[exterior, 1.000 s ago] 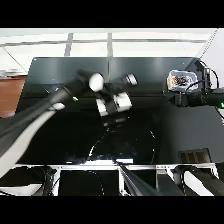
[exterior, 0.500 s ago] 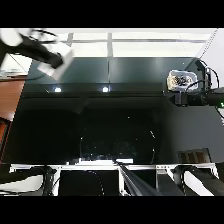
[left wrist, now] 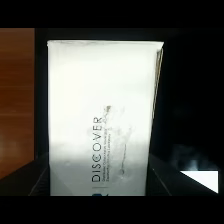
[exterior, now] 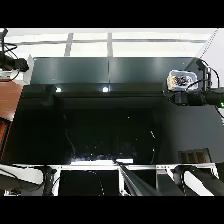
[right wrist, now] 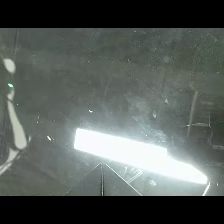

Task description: Fold the box and place the chain.

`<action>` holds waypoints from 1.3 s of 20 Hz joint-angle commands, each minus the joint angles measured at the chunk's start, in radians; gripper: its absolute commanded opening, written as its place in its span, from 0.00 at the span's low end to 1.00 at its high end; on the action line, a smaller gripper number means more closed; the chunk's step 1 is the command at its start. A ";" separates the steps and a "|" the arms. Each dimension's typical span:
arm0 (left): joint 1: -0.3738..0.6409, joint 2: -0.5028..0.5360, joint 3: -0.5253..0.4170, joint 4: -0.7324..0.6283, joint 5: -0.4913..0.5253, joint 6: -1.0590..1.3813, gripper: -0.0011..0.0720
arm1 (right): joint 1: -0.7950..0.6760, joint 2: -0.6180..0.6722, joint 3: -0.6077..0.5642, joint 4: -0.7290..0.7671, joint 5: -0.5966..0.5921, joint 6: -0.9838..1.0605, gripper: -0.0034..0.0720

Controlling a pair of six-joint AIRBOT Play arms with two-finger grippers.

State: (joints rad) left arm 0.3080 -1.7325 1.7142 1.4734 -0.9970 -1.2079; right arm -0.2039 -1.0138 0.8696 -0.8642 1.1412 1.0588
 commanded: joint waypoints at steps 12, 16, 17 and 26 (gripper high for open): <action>0.018 -0.290 0.460 -0.073 -0.227 -0.133 1.00 | 0.000 0.000 0.000 0.067 0.005 0.012 0.07; 0.002 0.005 0.321 -0.079 -0.237 -0.338 0.30 | 0.040 0.000 0.000 0.050 -0.018 -0.029 0.07; -0.008 0.089 0.233 -0.106 -0.236 -0.343 0.06 | 0.073 0.000 0.000 0.037 -0.039 -0.034 0.07; -0.400 0.876 -1.005 -0.109 0.315 -0.326 0.05 | 0.266 -0.007 -0.190 -0.109 -0.457 -0.037 0.07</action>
